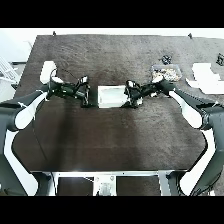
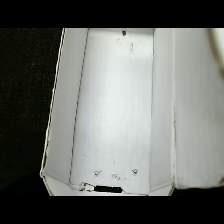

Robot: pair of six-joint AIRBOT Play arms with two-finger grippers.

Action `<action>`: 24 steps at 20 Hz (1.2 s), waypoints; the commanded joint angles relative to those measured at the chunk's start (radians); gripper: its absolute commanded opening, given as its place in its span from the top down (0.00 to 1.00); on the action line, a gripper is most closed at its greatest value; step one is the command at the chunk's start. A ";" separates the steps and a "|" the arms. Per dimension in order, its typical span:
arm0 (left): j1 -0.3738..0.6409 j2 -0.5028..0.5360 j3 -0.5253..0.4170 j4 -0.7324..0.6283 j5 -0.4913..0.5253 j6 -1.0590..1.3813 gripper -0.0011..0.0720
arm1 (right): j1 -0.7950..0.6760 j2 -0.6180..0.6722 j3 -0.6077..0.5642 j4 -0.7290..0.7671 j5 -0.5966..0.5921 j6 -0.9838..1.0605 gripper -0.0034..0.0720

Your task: Fold the box and place the chain.

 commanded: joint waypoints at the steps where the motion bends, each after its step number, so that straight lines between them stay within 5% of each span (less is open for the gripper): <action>1: -0.019 -0.011 0.000 -0.011 0.014 0.023 0.00 | 0.000 0.001 -0.001 0.000 0.000 0.000 0.18; 24: -0.018 -0.021 0.000 -0.053 0.045 -0.029 0.00 | 0.000 0.001 0.000 0.000 0.000 0.000 0.18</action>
